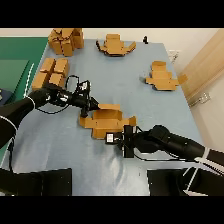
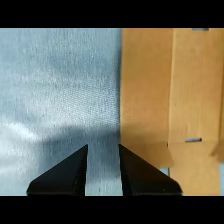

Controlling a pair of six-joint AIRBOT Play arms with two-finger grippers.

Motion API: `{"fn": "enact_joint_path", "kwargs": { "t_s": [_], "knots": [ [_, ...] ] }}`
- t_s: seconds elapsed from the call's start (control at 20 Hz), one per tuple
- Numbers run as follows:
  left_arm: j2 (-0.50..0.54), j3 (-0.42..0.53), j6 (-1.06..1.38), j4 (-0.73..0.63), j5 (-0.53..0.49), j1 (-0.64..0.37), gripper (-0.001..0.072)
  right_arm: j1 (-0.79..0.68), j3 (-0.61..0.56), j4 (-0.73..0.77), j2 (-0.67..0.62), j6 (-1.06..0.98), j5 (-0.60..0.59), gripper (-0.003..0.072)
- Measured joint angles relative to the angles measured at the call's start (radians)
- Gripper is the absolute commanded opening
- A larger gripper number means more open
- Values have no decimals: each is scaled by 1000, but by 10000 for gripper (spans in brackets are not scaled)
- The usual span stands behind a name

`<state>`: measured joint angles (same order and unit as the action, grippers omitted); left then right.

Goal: Fold the box.

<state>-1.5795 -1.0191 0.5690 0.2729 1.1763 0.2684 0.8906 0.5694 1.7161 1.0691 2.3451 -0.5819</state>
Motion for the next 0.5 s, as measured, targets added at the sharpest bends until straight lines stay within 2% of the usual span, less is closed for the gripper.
{"fn": "enact_joint_path", "kwargs": {
  "t_s": [0.25,0.5],
  "knots": [
    [3,16,-3,-4,14,-2,14,16,2,-54,68,-27,114,309],
    [4,19,-42,22,42,-3,15,-13,35,-266,85,-185,148,309]
  ]
}}
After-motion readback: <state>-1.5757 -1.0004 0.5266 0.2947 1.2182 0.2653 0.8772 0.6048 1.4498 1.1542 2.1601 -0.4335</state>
